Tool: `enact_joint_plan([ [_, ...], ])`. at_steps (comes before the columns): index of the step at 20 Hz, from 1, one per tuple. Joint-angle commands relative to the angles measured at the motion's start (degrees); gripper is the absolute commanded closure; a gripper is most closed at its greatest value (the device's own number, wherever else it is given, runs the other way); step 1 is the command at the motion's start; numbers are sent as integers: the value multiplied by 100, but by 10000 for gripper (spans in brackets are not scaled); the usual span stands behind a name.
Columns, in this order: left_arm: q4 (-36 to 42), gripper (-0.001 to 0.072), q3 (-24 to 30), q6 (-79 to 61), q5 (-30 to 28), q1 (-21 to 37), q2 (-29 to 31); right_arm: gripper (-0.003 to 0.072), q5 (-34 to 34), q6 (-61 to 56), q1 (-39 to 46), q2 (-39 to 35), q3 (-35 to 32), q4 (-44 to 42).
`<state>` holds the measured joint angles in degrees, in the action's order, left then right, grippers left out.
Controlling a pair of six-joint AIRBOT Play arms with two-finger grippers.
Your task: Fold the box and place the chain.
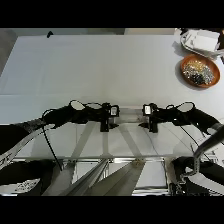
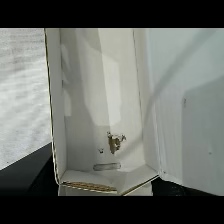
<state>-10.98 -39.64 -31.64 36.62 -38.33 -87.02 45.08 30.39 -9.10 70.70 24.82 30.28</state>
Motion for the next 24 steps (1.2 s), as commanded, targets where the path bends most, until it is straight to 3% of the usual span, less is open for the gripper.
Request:
enact_joint_plan([
  [1, -39, 619, 2, -20, -81, -33, -4, 276, -7, 9, -7, 2, 0, -13],
  [15, -37, 621, 2, -7, -79, -33, -2, 269, 260, -214, -7, -2, 0, -35],
  [18, -39, 621, 2, -7, -83, -33, -2, 7, 337, -817, -4, -166, 0, -11],
  [20, -39, 621, 2, -7, -83, -31, -4, -13, 341, -1139, -4, -393, 0, 251],
  [24, -39, 621, 2, -4, -81, -31, -4, -13, 380, -2271, -4, -868, 0, 1576],
])
